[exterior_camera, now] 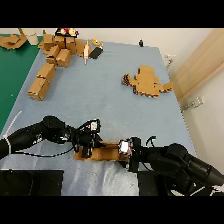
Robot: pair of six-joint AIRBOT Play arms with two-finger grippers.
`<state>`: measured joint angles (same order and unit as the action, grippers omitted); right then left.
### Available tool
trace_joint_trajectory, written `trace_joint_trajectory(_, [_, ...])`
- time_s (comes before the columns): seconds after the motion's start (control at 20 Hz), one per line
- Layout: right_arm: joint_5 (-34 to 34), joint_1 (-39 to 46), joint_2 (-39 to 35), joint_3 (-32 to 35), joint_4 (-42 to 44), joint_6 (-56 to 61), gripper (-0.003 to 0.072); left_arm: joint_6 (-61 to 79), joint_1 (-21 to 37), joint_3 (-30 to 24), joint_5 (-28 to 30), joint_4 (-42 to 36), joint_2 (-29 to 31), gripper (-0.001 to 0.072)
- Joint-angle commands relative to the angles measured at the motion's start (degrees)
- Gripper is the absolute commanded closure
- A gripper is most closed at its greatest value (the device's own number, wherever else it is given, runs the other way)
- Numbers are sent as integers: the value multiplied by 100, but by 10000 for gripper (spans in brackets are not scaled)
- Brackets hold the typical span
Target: Fold the box.
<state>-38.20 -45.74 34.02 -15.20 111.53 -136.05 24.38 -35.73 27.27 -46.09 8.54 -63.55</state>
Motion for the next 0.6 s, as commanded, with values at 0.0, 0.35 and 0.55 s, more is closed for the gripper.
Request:
trace_joint_trajectory(0.0, [-20,614,424,2,1276,-1633,-31,2,0,4,2,2,-4,697])
trace_joint_trajectory(0.35, [11,898,870,-116,1600,-2105,-30,2,0,4,2,2,-2,697])
trace_joint_trajectory(0.55, [-275,894,863,-120,1473,-2041,-30,2,0,4,2,2,-4,697])
